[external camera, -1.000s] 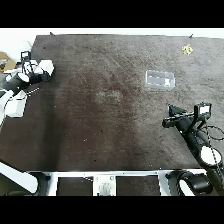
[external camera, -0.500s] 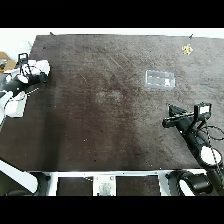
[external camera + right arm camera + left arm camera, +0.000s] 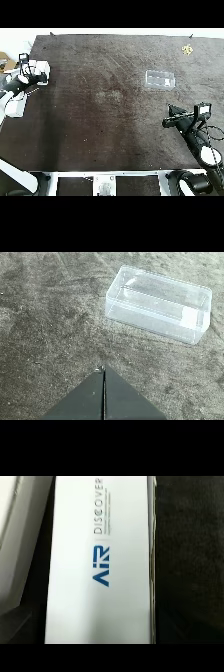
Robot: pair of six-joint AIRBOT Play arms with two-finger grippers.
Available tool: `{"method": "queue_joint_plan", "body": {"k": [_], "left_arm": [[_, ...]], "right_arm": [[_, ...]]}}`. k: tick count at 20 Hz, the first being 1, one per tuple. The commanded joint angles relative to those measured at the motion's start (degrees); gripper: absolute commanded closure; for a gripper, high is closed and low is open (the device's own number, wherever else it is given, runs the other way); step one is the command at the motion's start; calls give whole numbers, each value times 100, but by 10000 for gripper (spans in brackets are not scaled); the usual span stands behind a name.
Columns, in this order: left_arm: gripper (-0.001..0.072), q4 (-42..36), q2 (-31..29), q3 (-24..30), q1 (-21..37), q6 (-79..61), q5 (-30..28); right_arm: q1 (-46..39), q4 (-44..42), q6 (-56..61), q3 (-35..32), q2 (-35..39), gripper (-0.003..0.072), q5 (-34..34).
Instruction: Fold the box and place the chain.
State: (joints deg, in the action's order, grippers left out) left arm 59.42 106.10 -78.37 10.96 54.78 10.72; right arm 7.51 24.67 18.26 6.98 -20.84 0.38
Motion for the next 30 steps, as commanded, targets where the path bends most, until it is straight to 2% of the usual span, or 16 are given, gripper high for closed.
{"method": "queue_joint_plan", "body": {"k": [1, 3, 6, 9, 12, 13, 14, 17, 20, 27, 30], "left_arm": [[20, 11, -105, -39, -4, -125, -90], [-11, 11, -317, -39, -2, -122, 68], [-11, 13, -879, -39, -2, -127, 225], [-11, 9, -1709, -37, -2, -122, 437], [27, -9, -2765, -37, -2, -107, 1097], [397, -4, -3101, -37, -2, -85, 1353], [678, 11, -3364, -35, -2, -111, 1504], [700, -577, -4109, 278, -22, -190, 1578], [702, -1624, -5198, 1276, -199, -1130, 1097], [701, -1700, -8081, 4874, -1305, -2063, -616], [701, -1707, -9276, 6201, -1617, -2015, -671]], "right_arm": [[4, -4, 0, -2, 0, 685, 4], [4, -2, 0, -2, 0, 685, 7], [4, -2, 0, -2, 0, 685, 7], [4, -2, 0, -2, 0, 685, 4], [4, 0, -2, -2, 0, 685, -2], [4, 0, -2, -2, 0, 685, -2], [4, -2, -2, -2, 0, 685, -2], [4, 0, -2, -2, 0, 685, -2], [7, -2, -2, -2, 0, 685, -2], [4, -2, -2, -2, 0, 685, -2], [4, -2, -2, -2, 0, 685, 0]]}}
